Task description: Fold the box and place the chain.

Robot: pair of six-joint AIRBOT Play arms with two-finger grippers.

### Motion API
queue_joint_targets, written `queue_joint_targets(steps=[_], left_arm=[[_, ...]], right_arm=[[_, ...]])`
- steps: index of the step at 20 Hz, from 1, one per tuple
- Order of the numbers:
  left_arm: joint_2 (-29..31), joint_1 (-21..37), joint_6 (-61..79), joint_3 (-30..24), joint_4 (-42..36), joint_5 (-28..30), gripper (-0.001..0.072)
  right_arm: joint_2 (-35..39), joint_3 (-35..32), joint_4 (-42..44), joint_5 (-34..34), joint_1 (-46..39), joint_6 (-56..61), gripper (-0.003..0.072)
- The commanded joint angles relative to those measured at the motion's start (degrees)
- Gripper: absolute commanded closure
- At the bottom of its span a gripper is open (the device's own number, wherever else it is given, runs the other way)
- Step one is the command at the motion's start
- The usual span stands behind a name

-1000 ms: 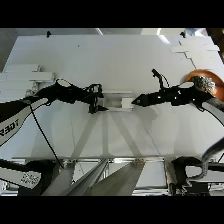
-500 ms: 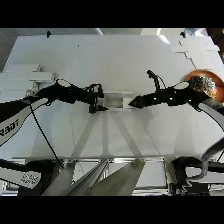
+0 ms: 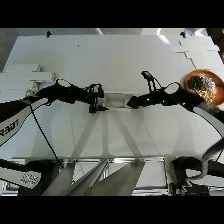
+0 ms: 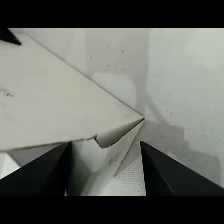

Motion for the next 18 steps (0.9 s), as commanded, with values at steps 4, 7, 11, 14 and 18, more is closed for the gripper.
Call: queue_joint_targets(steps=[4,7,11,14,18], left_arm=[[0.02,0.04,0.02,0.07,0.07,-0.04,0.0384],[0.02,0.07,0.02,0.07,0.07,-0.04,0.0384],[0.02,0.04,0.02,0.07,0.07,-0.04,0.0384],[0.02,0.04,0.02,0.07,0.07,-0.04,0.0384],[0.02,0.04,0.02,0.07,0.07,-0.04,0.0384]], right_arm=[[0.22,1.25,-16.52,-9.16,6.99,20.7,0.022],[0.2,4.09,-32.5,-8.72,9.46,37.18,0.0235],[0.04,7.65,-48.0,-3.23,11.96,51.43,0.0238],[0.02,8.41,-51.36,0.72,13.64,52.68,0.0262],[0.04,8.48,-51.41,1.46,15.67,52.63,0.0259]])
